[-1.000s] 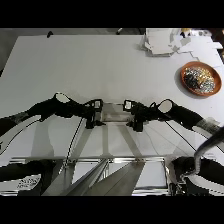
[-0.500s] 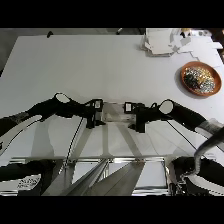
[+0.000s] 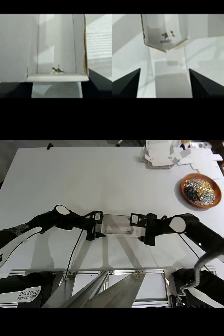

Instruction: Fold the box and place the chain.

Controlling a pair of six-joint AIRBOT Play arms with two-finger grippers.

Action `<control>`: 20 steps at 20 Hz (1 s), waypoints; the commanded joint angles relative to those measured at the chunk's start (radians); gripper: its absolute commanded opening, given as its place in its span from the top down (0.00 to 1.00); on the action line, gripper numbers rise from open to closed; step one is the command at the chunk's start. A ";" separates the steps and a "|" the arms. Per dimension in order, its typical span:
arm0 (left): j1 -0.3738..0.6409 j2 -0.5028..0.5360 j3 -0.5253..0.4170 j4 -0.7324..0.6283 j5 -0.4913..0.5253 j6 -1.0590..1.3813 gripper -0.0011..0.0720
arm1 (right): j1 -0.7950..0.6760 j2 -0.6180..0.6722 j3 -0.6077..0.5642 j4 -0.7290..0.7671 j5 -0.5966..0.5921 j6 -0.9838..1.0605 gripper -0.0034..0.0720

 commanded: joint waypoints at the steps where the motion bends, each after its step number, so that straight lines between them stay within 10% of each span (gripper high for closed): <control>1: 0.001 0.000 -0.001 0.001 -0.002 0.001 0.71 | 0.000 0.130 0.001 -0.034 0.024 0.105 0.27; 3: 0.001 0.000 -0.001 0.001 -0.002 0.000 0.71 | 0.000 0.164 0.000 0.105 0.008 0.064 0.87; 4: 0.001 0.000 -0.001 0.001 -0.002 0.001 0.71 | 0.000 0.161 0.000 0.193 -0.002 -0.003 0.93; 14: 0.001 0.000 -0.001 0.001 -0.002 0.001 0.71 | 0.000 -0.153 0.000 0.673 -0.530 -0.208 0.92; 20: 0.001 0.000 -0.001 0.001 -0.002 0.001 0.71 | 0.000 -0.223 0.001 0.688 -0.485 -0.194 0.93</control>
